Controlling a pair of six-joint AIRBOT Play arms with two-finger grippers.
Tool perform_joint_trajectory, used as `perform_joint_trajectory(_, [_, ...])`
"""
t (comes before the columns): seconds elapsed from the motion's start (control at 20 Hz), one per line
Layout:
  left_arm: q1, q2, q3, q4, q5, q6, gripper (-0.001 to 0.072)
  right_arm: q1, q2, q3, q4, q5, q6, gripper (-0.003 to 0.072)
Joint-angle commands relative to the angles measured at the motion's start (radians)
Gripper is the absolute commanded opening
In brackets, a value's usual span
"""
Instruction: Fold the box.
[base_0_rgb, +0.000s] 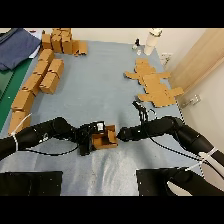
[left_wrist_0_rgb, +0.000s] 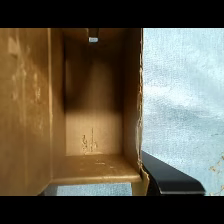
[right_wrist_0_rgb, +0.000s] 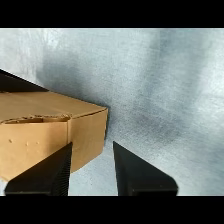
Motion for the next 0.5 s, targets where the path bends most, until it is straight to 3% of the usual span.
perform_joint_trajectory(0.0, [0.0, -0.001, 0.0, 0.0, 0.002, 0.0, 0.0474, 0.001, -0.002, 0.006, -0.027, -0.012, 0.042, 0.0417])
perform_joint_trajectory(0.45, [0.0, -0.001, 0.0, 0.0, 0.002, 0.0, 0.0474, 0.001, 0.001, 0.006, -0.183, -0.045, 0.154, 0.0416])
